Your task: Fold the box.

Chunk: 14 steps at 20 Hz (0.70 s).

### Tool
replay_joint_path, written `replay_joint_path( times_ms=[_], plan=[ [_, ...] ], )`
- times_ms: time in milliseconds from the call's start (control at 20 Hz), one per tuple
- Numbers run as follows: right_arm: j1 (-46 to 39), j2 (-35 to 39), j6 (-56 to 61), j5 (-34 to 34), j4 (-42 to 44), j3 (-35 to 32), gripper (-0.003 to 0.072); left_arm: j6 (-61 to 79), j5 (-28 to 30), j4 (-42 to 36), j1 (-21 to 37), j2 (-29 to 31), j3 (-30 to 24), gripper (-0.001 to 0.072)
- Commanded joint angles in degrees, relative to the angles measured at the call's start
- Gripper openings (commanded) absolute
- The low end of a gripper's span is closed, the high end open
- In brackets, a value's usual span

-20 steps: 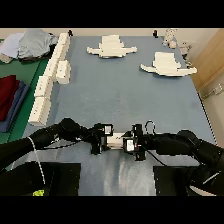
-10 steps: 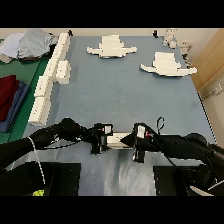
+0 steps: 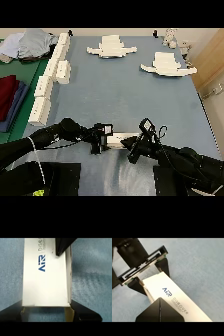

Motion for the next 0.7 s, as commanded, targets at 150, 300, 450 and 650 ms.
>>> replay_joint_path(
  times_ms=[150,300,450,650],
  plan=[
    [2.3,-4.5,3.1,4.9,0.0,-1.4,0.0003,0.0,0.0,0.0,0.0,0.0,0.0,0.0450],
    [2.3,-4.9,3.1,4.7,0.0,-1.5,0.0003,0.0,0.0,0.0,0.0,0.0,0.0,0.0451],
    [2.2,-4.9,3.4,4.4,0.0,-2.1,0.0003,0.0,0.0,0.0,0.0,0.0,0.0,0.0451],
    [2.2,-5.0,4.0,4.3,0.0,-2.4,0.0003,0.0,0.0,0.0,0.0,0.0,0.0,0.0451]
  ],
)
